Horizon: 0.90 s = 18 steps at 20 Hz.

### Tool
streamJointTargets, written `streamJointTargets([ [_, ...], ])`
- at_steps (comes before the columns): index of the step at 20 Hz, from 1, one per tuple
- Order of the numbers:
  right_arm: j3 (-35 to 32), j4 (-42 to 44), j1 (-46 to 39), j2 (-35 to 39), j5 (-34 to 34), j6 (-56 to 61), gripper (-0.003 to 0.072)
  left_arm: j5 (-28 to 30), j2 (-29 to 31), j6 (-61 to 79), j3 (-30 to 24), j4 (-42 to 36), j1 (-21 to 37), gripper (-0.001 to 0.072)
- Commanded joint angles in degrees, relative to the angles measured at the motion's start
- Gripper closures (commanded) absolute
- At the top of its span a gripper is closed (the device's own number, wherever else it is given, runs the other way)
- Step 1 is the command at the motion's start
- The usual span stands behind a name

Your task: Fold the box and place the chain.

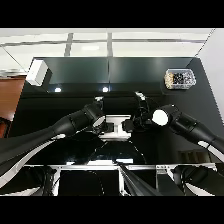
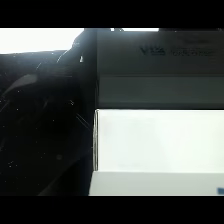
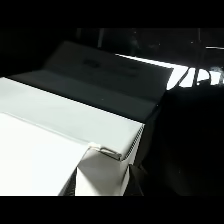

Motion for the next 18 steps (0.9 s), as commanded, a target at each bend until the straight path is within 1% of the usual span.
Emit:
streamJointTargets([
  [1,0.1,-6.4,2.5,0.0,-0.8,6.0,0.0332,0.0,0.0,0.0,0.1,0.1,0.0,0.0685],
  [4,0.1,-10.8,3.6,-0.3,-1.4,11.0,0.0333,0.1,0.0,0.0,0.1,0.0,0.0,0.0684],
  [8,1.4,-10.9,5.3,-4.4,-1.3,12.9,0.0332,0.0,0.0,0.0,0.1,0.0,0.0,0.0684],
  [11,4.7,-11.6,7.0,-7.7,0.7,14.1,0.0332,0.1,0.0,0.0,0.1,0.1,0.0,0.0685],
  [13,6.5,-13.3,7.6,-10.2,3.8,16.0,0.0332,0.1,0.0,0.0,0.1,0.0,0.0,0.0685],
  [15,7.2,-16.1,8.0,-11.5,4.8,19.3,0.0334,0.0,0.0,0.0,0.1,0.0,0.0,0.0685],
  [16,7.3,-16.7,8.1,-11.6,4.8,20.5,0.0365,0.0,0.0,0.0,0.1,0.0,0.0,0.0685],
  [17,7.3,-16.7,8.1,-11.6,4.8,20.5,0.0474,0.0,0.0,0.0,0.1,0.0,0.0,0.0685],
  [18,7.5,-16.6,8.2,-11.6,4.8,20.6,0.0499,0.0,0.0,0.0,0.1,0.0,0.0,0.0685],
])
